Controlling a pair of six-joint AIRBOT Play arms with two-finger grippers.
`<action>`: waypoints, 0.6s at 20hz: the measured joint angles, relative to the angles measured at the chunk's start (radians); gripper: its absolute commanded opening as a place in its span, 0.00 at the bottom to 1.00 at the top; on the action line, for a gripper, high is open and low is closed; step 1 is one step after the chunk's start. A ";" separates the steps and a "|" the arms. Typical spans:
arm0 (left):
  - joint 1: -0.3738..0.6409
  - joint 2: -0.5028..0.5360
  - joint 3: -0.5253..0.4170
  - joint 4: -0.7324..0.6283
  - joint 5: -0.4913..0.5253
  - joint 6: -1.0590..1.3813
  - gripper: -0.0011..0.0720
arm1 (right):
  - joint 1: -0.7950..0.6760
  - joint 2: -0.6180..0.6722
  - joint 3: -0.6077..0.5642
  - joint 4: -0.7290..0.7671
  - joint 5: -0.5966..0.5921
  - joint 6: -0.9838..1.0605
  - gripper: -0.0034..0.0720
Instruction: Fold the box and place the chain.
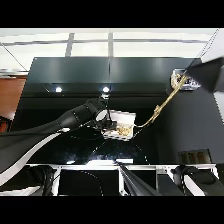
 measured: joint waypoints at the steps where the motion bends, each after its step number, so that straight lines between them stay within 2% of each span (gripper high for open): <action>1: 0.000 0.000 0.000 0.000 0.000 0.000 0.06 | 0.020 0.000 -0.040 0.013 0.008 0.000 0.06; 4: 0.000 0.000 0.000 0.000 0.000 0.000 0.05 | 0.112 -0.002 -0.177 0.029 -0.034 0.000 0.06; 7: 0.000 0.000 0.000 0.000 -0.001 0.000 0.05 | 0.214 -0.024 -0.299 0.037 -0.137 0.000 0.06; 12: 0.000 0.000 0.000 0.000 -0.001 0.000 0.05 | 0.333 -0.106 -0.372 0.044 -0.237 -0.001 0.06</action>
